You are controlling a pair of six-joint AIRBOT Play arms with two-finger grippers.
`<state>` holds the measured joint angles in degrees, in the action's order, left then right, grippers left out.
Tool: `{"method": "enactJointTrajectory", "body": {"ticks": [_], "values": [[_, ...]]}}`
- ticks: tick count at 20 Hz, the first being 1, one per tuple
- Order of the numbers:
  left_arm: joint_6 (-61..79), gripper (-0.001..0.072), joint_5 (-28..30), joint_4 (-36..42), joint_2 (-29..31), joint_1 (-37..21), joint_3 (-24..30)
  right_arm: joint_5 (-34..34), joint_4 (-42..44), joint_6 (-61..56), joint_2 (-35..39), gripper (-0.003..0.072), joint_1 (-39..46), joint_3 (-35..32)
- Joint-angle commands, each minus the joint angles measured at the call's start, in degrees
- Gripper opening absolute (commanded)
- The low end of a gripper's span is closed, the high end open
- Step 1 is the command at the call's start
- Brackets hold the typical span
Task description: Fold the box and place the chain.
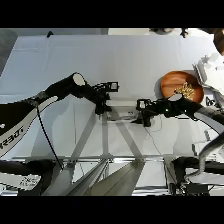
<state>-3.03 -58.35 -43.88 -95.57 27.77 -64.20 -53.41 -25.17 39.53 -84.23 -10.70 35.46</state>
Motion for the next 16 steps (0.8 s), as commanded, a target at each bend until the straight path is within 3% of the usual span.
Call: {"method": "enactJointTrajectory", "body": {"ticks": [1,2,4,12,16], "values": [[0.02,0.0355,-1.31,-0.68,0.57,-0.15,-0.07,0.02,-0.09,-0.02,0.0,0.0524,0.0,0.02],[0.02,0.0393,-1.97,-0.66,0.61,-0.33,-0.07,0.02,-0.09,-0.04,0.0,0.0524,0.0,0.02],[-0.87,0.066,-2.14,-0.68,0.83,-0.92,-0.07,0.02,-0.09,-0.04,0.0,0.0524,0.0,0.02],[-5.4,0.0665,-6.58,-1.68,6.21,-7.28,-0.07,0.02,-0.09,-0.04,0.0,0.0524,0.0,0.02],[-6.27,0.0611,-9.03,-9.77,10.38,-8.83,-0.07,0.02,-0.09,-0.04,0.0,0.0524,0.0,0.02]]}}
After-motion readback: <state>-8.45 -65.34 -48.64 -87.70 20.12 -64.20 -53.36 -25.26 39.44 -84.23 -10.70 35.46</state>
